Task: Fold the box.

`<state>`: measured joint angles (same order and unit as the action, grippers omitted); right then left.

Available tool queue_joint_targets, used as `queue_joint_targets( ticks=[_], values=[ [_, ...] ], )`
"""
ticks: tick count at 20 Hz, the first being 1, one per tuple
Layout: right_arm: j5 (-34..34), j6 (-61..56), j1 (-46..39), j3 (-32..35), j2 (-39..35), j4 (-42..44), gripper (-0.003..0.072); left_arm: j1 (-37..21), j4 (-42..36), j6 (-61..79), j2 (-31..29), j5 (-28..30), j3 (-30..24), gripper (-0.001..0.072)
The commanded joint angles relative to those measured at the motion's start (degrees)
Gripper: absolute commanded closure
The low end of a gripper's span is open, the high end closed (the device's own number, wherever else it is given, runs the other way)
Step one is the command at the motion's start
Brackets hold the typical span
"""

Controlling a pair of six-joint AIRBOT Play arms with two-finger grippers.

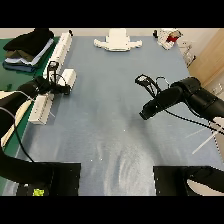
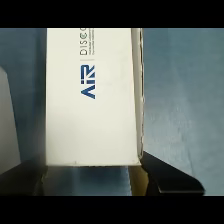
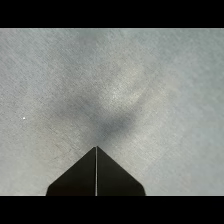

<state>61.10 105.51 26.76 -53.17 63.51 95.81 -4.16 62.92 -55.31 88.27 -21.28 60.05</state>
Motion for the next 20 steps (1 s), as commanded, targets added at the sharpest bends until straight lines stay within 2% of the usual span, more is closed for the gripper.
queue_joint_targets(
  ticks=[1, 4, 10, 20],
  values=[
    [0.0, -0.02, -0.02, -0.07, 0.04, 0.0, 0.0681, -0.57, 0.31, -3.21, 8.22, -0.44, 9.55, 0.0356],
    [0.0, -0.02, -0.02, -0.07, 0.04, 0.02, 0.0681, -0.59, 0.31, -3.28, 12.26, -0.63, 14.75, 0.0356],
    [0.0, -0.02, -0.02, -0.07, 0.04, 0.02, 0.0681, -1.64, 0.35, -4.22, 18.12, -4.76, 23.1, 0.0356],
    [0.0, -0.02, -0.02, -0.07, 0.04, 0.0, 0.0681, -1.64, 0.72, -4.11, 18.49, -6.16, 23.98, 0.0356]
  ],
)
